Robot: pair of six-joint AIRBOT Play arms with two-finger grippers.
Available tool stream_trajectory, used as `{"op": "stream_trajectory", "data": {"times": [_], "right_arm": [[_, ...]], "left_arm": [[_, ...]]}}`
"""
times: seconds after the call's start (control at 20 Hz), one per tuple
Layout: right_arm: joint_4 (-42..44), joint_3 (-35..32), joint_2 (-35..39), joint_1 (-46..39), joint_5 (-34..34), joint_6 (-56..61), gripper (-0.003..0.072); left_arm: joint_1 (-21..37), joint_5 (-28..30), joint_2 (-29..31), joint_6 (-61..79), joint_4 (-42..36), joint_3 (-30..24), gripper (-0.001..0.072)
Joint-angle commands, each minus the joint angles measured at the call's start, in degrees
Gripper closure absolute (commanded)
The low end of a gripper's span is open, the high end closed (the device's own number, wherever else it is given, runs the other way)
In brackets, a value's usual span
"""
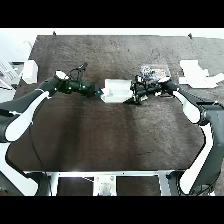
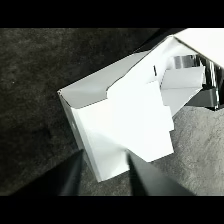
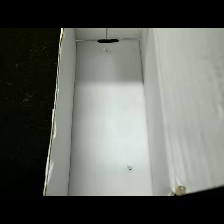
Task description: Fold the box and place the chain.
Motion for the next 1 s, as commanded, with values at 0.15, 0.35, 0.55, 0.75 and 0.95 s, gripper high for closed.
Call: {"op": "stream_trajectory", "data": {"times": [0.15,0.35,0.55,0.75,0.95], "right_arm": [[0.02,0.0,0.0,0.0,0.02,0.0,0.0189],[0.02,0.0,0.0,0.0,0.02,0.0,0.0189],[0.02,0.0,0.0,0.0,0.02,0.0,0.0189],[0.0,-0.02,0.0,0.0,0.04,0.02,0.0189],[0.02,0.0,0.0,0.0,0.02,0.02,0.0189]], "left_arm": [[-0.76,0.76,0.04,-1.44,-1.18,0.55,0.022],[-1.73,0.96,0.04,-6.32,0.74,1.33,0.022],[-3.23,1.46,0.04,-15.13,7.23,3.76,0.0221],[-4.98,1.38,0.02,-23.06,13.44,6.27,0.0221],[-6.05,2.25,-0.02,-25.94,15.37,7.3,0.0221]]}}
